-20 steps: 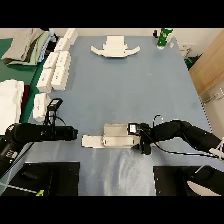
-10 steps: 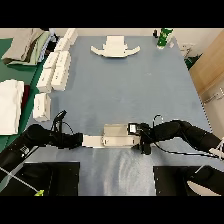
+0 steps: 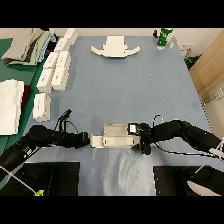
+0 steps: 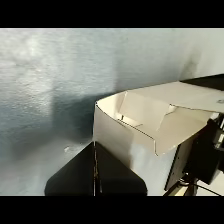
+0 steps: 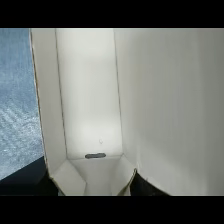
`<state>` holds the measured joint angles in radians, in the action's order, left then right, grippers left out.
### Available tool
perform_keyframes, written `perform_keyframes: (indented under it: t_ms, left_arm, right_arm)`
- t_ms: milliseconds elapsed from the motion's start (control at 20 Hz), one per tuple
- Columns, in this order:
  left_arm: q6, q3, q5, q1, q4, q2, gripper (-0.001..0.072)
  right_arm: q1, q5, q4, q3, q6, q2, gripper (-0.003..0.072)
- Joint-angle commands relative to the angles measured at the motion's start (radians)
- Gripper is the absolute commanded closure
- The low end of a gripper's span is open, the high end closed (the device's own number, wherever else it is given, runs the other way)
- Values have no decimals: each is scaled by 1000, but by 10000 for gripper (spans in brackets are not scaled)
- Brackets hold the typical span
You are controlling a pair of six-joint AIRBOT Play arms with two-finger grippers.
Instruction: Fold the box.
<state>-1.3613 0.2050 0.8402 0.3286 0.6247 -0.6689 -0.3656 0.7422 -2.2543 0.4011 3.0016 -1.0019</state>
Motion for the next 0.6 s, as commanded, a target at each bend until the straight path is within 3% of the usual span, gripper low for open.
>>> perform_keyframes:
  t_ms: [0,250,550]
  left_arm:
    - [7,-1,-45,80,-10,-1,692]
    - [-106,0,-53,74,157,0,692]
    - [-122,4,-66,77,152,-4,692]
  right_arm:
    - [0,0,0,0,0,0,237]
    - [0,0,0,0,0,0,237]
    - [0,0,0,0,0,0,237]
